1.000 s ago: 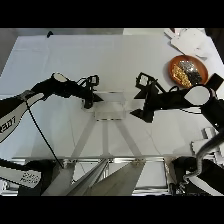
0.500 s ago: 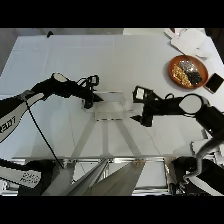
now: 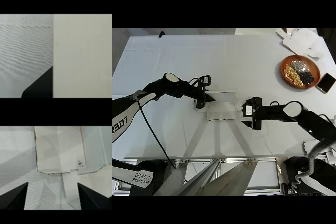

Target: Fold the box and place the chain.

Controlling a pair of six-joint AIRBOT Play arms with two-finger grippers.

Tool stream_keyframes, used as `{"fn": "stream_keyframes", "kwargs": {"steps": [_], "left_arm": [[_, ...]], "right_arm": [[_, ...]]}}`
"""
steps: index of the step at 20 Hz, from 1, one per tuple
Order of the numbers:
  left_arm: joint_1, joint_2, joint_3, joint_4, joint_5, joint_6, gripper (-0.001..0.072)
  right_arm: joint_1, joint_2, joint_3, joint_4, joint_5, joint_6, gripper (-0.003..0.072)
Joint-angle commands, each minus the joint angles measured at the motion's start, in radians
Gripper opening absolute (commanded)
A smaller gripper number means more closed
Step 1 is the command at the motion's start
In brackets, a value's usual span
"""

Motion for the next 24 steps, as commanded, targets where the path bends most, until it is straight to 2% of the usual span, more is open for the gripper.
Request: {"fn": "stream_keyframes", "kwargs": {"steps": [1,6,14,18,24], "left_arm": [[0.000,0.001,0.000,0.000,0.000,0.000,0.0012],[0.000,0.001,0.000,0.000,0.000,0.000,0.0012],[0.000,0.001,0.000,0.000,0.000,0.000,0.0012],[0.000,0.001,0.000,0.000,0.000,0.000,0.0012],[0.000,0.001,0.000,0.000,0.000,0.000,0.0012]], "right_arm": [[0.001,-0.089,-0.004,0.095,-0.029,-0.119,0.0693],[0.001,-0.185,-0.004,0.251,-0.113,-0.211,0.0693],[0.001,-0.222,-0.004,0.448,-0.124,-0.272,0.0693],[0.000,-0.222,-0.001,0.473,-0.150,-0.252,0.0693],[0.000,-0.222,0.057,0.457,-0.189,-0.090,0.0693]]}}
